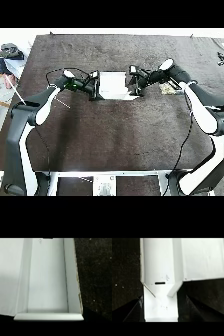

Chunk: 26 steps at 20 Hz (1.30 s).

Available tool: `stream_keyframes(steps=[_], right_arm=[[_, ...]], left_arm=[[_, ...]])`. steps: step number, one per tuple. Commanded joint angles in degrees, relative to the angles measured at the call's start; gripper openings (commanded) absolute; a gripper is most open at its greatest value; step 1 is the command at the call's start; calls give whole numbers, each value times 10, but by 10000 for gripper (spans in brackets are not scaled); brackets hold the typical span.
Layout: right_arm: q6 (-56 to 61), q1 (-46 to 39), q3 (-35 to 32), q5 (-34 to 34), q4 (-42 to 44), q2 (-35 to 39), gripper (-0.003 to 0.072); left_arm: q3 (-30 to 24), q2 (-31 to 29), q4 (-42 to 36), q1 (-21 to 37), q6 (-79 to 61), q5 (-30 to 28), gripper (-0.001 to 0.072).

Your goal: Fold the box and place the chain.

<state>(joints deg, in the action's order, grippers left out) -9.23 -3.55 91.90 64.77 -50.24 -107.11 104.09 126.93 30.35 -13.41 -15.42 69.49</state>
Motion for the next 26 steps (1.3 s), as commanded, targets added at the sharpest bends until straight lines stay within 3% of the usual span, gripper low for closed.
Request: stream_keyframes(steps=[1,2,3,5,6,7,8,10,21,22,26], right_arm=[[-16,13,-1,-25,-5,-16,587],[-16,18,-1,-27,-6,-18,562],[-16,20,-1,-35,-8,-20,481],[-16,22,-1,-55,-7,-21,482],[-15,23,-1,-56,-7,-21,378],[-15,23,-1,-52,-1,-21,330],[-15,23,-1,-47,6,-21,329],[-15,24,-1,-43,21,-21,249],[-16,40,-1,-57,46,-30,252],[-16,40,-1,-56,47,-32,306],[-18,42,-1,-50,54,-35,304]], left_arm=[[1,0,0,0,0,0,134],[1,0,0,0,0,0,134],[0,0,0,0,0,0,134],[1,0,0,0,0,0,134],[0,0,0,0,0,0,134],[0,0,0,0,0,0,134],[1,0,0,0,0,0,134],[1,0,0,0,0,0,134],[1,0,0,0,0,0,134],[0,0,0,0,0,0,134],[0,0,0,0,0,0,134]])
